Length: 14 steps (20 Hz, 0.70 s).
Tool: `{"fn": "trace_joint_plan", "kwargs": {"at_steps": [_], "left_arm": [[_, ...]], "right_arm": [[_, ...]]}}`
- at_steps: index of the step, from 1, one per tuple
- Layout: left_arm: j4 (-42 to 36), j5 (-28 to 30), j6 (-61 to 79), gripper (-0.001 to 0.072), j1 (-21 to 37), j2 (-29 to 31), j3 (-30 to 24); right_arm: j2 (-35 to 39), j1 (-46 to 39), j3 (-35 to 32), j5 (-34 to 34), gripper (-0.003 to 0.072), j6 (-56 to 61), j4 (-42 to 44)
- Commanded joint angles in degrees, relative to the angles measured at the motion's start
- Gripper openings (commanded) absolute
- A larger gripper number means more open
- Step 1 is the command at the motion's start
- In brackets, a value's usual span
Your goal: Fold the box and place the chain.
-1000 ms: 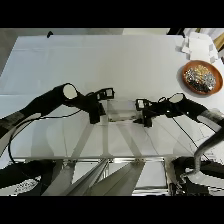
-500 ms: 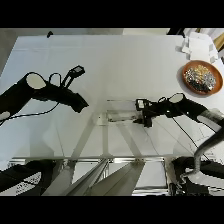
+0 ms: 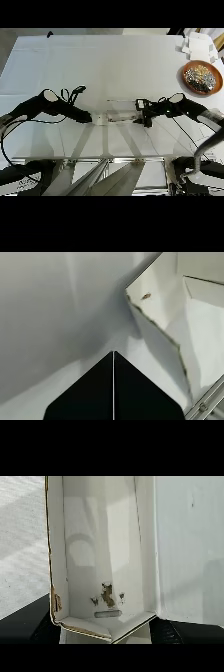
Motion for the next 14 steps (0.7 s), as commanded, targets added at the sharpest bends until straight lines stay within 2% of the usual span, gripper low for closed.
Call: {"fn": "trace_joint_plan", "kwargs": {"at_steps": [1,6,9,13,14], "left_arm": [[-5.90,5.64,-0.50,0.0005,-2.89,-1.42,-0.57],[-6.73,8.85,-1.99,0.0005,-4.55,-1.42,-0.57],[-6.88,8.15,-1.97,0.0006,-4.57,-1.31,-0.52],[-9.01,7.93,-1.95,0.0020,-5.64,1.90,-0.46],[-9.51,7.98,-1.92,0.0050,-6.08,2.91,-0.26]], "right_arm": [[0.02,0.04,0.04,0.02,0.0454,0.02,0.02],[0.02,0.04,0.04,0.00,0.0454,0.02,0.02],[0.02,0.04,0.04,0.00,0.0454,0.02,0.00],[0.02,0.04,0.04,0.00,0.0454,0.02,0.00],[0.02,0.04,0.04,0.00,0.0454,0.02,0.00]]}}
